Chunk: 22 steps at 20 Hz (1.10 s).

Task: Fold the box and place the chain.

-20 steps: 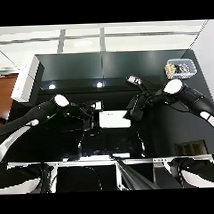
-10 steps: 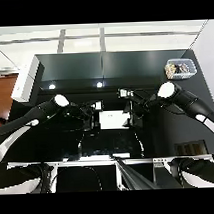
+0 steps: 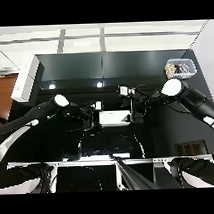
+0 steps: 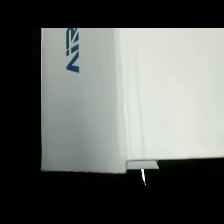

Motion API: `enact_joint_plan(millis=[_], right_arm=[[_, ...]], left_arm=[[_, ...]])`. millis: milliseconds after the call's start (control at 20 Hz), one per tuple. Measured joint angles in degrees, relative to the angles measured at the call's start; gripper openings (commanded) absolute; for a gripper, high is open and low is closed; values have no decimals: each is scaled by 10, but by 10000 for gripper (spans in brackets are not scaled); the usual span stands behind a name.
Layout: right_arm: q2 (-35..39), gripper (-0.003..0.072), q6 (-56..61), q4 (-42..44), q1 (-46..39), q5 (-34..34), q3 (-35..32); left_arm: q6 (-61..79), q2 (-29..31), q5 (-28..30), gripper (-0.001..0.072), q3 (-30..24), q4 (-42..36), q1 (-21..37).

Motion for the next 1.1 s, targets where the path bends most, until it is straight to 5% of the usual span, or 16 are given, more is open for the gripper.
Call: enact_joint_plan(millis=[1100], right_arm=[[-10,717,-75,-2,41,-97,-49]], left_arm=[[1,0,0,343,0,0,0]])
